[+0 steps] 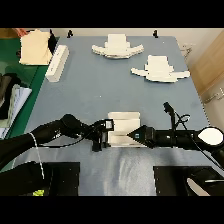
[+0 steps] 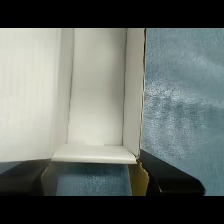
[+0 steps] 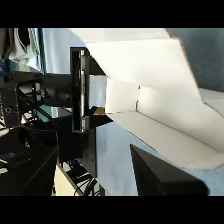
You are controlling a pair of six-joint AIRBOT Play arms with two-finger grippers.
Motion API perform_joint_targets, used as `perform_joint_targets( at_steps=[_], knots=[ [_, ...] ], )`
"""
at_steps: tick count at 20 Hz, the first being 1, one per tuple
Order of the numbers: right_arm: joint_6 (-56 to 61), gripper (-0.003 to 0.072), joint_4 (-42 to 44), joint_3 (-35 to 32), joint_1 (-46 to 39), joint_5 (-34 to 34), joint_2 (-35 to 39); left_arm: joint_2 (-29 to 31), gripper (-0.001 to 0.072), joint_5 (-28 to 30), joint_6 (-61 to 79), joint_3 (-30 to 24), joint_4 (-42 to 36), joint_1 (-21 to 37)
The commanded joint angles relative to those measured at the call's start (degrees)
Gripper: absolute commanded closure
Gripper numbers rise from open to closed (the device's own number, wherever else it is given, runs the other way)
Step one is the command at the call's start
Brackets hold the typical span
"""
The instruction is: Fold the box.
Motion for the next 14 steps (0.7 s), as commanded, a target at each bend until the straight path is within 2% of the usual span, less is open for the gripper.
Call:
perform_joint_targets(
  at_steps=[1,5,14],
  knots=[
    [1.05,-0.0034,1.29,0.04,0.0,-0.63,-0.39,0.04,0.0246,-0.52,-8.66,0.94,6.29,-0.04],
    [1.05,-0.0034,1.27,0.04,0.0,-1.77,-0.39,0.04,0.0246,-4.02,-15.28,2.99,16.37,-0.04],
    [1.05,-0.0021,0.92,0.04,0.0,-3.48,-0.39,0.04,0.0246,-4.55,-17.62,9.01,17.05,-0.04]
  ],
)
